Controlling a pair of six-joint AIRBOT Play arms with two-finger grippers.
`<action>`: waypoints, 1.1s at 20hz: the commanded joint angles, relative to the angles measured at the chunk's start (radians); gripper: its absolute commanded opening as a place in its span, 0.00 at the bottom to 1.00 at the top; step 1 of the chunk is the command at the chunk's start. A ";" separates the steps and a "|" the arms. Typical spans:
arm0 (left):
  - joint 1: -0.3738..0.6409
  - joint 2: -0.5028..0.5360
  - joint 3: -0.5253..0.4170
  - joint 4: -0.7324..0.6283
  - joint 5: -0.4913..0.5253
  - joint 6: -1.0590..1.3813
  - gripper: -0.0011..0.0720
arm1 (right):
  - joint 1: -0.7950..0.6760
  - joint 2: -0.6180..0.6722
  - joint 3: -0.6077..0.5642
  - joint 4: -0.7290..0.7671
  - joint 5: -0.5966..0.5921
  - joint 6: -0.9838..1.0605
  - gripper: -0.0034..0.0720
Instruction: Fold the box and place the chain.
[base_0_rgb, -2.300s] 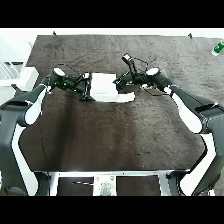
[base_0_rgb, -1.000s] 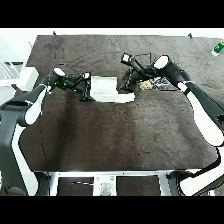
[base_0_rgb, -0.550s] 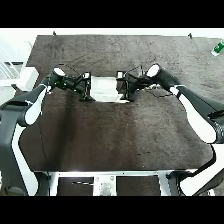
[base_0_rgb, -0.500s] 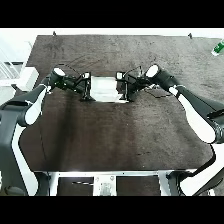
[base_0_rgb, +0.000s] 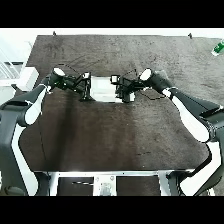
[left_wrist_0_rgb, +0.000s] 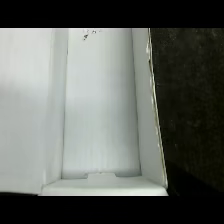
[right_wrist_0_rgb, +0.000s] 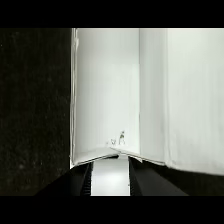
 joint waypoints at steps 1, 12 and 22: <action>0.000 0.001 0.000 -0.001 0.001 0.000 0.68 | 0.022 -0.017 0.000 0.064 -0.021 -0.019 0.40; 0.000 0.001 0.000 -0.001 0.002 0.000 0.68 | 0.019 -0.045 0.000 0.122 -0.086 -0.033 0.65; 0.000 0.001 0.000 0.000 0.002 0.000 0.68 | 0.008 -0.029 0.000 0.073 -0.046 0.051 0.76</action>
